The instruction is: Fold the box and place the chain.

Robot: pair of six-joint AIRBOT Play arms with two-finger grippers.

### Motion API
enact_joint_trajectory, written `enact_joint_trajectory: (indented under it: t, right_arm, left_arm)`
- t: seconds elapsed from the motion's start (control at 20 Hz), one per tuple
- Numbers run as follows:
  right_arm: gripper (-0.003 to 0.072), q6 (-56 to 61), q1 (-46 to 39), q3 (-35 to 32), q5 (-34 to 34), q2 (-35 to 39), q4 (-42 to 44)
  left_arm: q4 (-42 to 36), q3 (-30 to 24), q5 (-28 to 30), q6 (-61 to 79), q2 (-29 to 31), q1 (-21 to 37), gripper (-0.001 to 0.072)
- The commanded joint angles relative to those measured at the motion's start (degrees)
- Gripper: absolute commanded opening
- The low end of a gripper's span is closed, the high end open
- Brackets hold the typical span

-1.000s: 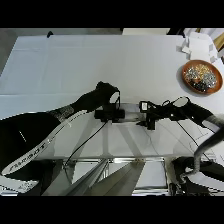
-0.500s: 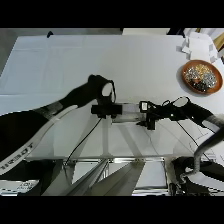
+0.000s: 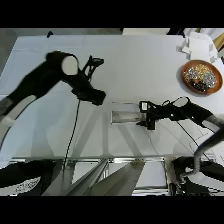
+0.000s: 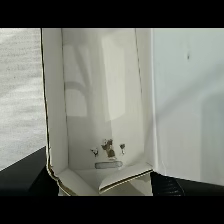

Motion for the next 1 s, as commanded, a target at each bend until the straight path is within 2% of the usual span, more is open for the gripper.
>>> enact_joint_trajectory:
  t: [0.0, 0.05, 0.25, 0.35, 0.55, 0.7, 0.85, 0.95]
  right_arm:
    - [0.0395, 0.0, 0.0, 0.0, 0.0, 0.0, 0.0]
    - [0.0395, 0.0, 0.0, 0.0, 0.0, 0.0, 0.0]
    - [0.0395, 0.0, 0.0, 0.0, 0.0, 0.0, 0.0]
    - [0.0395, 0.0, 0.0, 0.0, 0.0, 0.0, 0.0]
    - [0.0395, 0.0, 0.0, 0.0, 0.0, 0.0, 0.0]
    - [0.0395, 0.0, 0.0, 0.0, 0.0, 0.0, 0.0]
    - [0.0395, 0.0, 0.0, 0.0, 0.0, 0.0, 0.0]
    - [0.0395, 0.0, 0.0, 0.0, 0.0, 0.0, 0.0]
  left_arm:
    - [-2.6, -6.5, 1.1, 30.5, 5.0, 3.0, 0.0609]
    - [-3.8, -9.9, 2.2, 35.7, 5.8, 3.0, 0.0647]
    - [-8.4, -23.5, 9.1, 55.4, 5.6, 1.7, 0.0651]
    - [-13.0, -27.6, 14.4, 66.0, 4.3, 1.7, 0.0651]
    - [-25.5, -28.3, 23.3, 80.3, 1.2, 1.7, 0.0656]
    - [-33.5, -28.3, 26.5, 92.4, -0.7, 1.7, 0.0656]
    - [-37.0, -28.3, 28.6, 96.8, -2.1, 1.7, 0.0658]
    - [-38.2, -28.3, 29.6, 96.8, -2.9, 1.7, 0.0701]
